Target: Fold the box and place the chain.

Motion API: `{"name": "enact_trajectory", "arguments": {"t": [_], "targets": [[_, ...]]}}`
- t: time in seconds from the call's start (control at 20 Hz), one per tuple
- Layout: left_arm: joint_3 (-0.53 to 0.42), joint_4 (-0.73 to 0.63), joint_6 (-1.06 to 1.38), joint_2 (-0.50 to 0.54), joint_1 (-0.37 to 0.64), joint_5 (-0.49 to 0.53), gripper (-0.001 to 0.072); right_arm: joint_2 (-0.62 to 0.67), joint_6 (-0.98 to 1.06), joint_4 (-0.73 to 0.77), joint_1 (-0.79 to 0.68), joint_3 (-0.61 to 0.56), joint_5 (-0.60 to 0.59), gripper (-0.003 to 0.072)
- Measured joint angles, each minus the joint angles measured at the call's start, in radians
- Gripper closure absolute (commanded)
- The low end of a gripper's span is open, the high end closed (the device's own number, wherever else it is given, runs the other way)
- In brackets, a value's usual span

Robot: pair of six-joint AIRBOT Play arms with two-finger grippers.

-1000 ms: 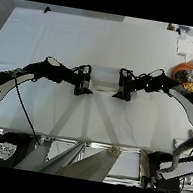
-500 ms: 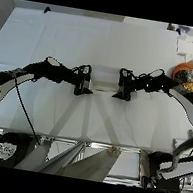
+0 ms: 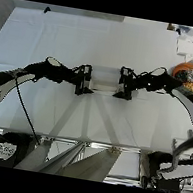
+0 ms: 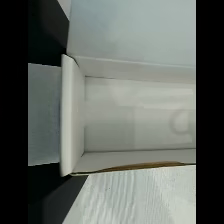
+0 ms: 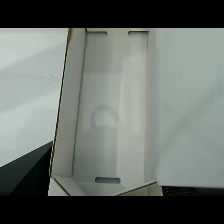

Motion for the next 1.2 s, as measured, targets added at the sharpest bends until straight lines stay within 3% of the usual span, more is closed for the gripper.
{"name": "enact_trajectory", "arguments": {"t": [0.4, 0.5, 0.55, 0.65, 0.7, 0.9, 1.2], "targets": [[0.0, 0.001, 0.0, 0.0, 0.0, -0.003, 0.0495, 0.166, 0.203, -0.283, 0.0, 0.0, 0.001, 0.0026], [0.0, 0.001, 0.0, 0.0, 0.0, -0.004, 0.0495, 0.198, 0.261, -0.341, 0.0, 0.0, 0.002, 0.0151], [0.0, 0.001, 0.0, 0.0, 0.0, -0.004, 0.0495, 0.212, 0.29, -0.362, 0.0, 0.0, 0.002, 0.0266], [0.0, 0.001, 0.0, 0.0, 0.0, -0.005, 0.0495, 0.236, 0.345, -0.373, 0.0, -0.001, 0.009, 0.0604], [0.0, 0.001, 0.0, 0.0, 0.0, -0.005, 0.0495, 0.246, 0.373, -0.365, 0.0, -0.001, 0.017, 0.0671], [0.0, 0.001, 0.0, 0.0, 0.0, -0.005, 0.0495, 0.269, 0.507, -0.23, 0.0, -0.001, 0.031, 0.0677], [0.0, 0.001, 0.0, 0.0, 0.0, -0.005, 0.0495, 0.255, 0.62, -0.005, -0.002, 0.0, -0.063, 0.0681]]}}
